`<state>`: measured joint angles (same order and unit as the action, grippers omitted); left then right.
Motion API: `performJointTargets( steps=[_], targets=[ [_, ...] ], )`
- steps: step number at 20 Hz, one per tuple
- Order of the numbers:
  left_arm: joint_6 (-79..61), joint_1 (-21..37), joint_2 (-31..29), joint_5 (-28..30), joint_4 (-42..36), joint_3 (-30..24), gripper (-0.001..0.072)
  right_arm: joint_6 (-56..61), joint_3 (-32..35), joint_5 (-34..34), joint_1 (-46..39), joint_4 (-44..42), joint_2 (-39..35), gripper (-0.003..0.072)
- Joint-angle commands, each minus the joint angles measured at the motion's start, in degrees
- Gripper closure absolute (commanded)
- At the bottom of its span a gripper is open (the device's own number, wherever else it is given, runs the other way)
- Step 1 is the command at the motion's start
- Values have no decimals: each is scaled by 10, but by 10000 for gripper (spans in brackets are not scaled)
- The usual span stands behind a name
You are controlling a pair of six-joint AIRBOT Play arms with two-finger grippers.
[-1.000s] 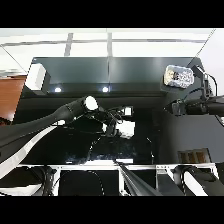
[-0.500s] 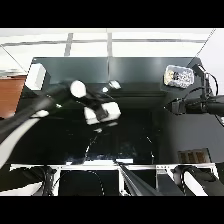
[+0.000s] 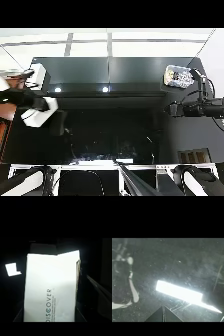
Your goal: Fold the box and place the chain.
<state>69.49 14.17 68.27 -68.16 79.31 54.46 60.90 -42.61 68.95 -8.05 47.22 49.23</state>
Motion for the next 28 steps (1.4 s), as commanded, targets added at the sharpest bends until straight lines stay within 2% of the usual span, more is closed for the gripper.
performJointTargets(
  steps=[1,6,9,11,15,18,19,20,21,26,27,28],
  targets=[
    [-60,128,-7,27,-36,-17,304,9,17,-17,0,-3,0,672],
    [-75,137,46,184,-36,-7,304,15,19,-50,0,-3,0,672],
    [-96,119,104,237,-37,24,304,17,19,-73,0,-13,0,672],
    [-110,106,143,250,-37,55,304,17,19,-87,0,-15,0,672],
    [-110,95,212,251,-38,125,304,17,19,-94,0,-15,0,672],
    [-103,94,234,251,-38,160,296,17,19,-95,0,-16,0,672],
    [-101,94,233,250,-38,167,205,17,19,-95,0,-16,0,672],
    [-91,93,231,239,-38,178,35,17,19,-96,0,-16,0,672],
    [-82,93,228,223,-37,189,-9,17,19,-97,0,-16,0,672],
    [-8,94,197,94,-33,287,-2,17,19,-99,0,-17,0,672],
    [39,93,191,57,-37,312,77,17,19,-99,0,-17,0,672],
    [72,93,183,25,-50,328,404,16,19,-101,2,-16,0,672]
  ],
)
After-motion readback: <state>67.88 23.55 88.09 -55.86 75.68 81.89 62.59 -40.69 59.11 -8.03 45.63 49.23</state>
